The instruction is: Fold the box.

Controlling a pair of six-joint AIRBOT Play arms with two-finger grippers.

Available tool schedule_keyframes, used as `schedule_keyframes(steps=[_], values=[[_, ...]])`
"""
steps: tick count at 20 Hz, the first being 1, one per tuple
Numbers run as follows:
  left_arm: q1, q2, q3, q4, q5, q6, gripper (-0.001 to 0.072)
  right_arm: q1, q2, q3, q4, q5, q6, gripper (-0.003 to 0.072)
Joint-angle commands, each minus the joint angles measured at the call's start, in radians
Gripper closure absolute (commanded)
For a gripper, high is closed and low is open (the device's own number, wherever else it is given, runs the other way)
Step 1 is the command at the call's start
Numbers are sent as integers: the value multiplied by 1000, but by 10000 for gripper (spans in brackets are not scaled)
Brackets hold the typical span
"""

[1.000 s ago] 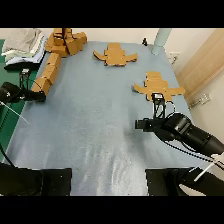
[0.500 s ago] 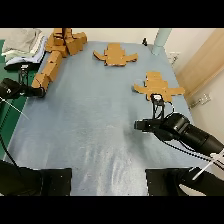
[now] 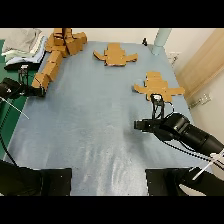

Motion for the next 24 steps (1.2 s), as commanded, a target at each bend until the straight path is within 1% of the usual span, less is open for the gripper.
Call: schedule_keyframes(steps=[1,3,4,6,8,10,12,13,14,15,16,17,20,22,24], values=[[2,-2,1,1,-4,-2,5,0,0,1,1,8,0,646],[4,0,1,3,-39,-2,4,0,0,1,1,9,0,646],[10,5,1,13,-73,-2,5,0,0,1,1,9,0,646],[34,33,2,45,-172,-25,5,0,0,1,2,9,0,646],[66,75,11,140,-301,-116,5,0,0,1,7,9,-1,646],[96,121,42,248,-472,-245,5,0,0,1,28,8,-28,646],[113,159,76,262,-645,-302,19,0,0,1,47,8,-46,646],[113,175,93,236,-731,-324,335,-1,0,2,47,10,-46,646],[105,190,105,179,-809,-308,690,-1,-2,6,46,13,-51,646],[86,208,108,107,-843,-299,696,-2,-8,20,46,16,-80,646],[44,231,108,50,-848,-297,698,-13,-21,44,53,16,-117,646],[-18,260,108,34,-830,-297,700,-32,-46,82,71,15,-158,648],[-299,340,108,39,-726,-333,700,-131,-163,248,226,-1,-349,647],[-483,341,105,39,-672,-381,700,-201,-283,391,344,-49,-467,647],[-627,336,74,40,-603,-436,700,-231,-404,527,432,-136,-560,648]])
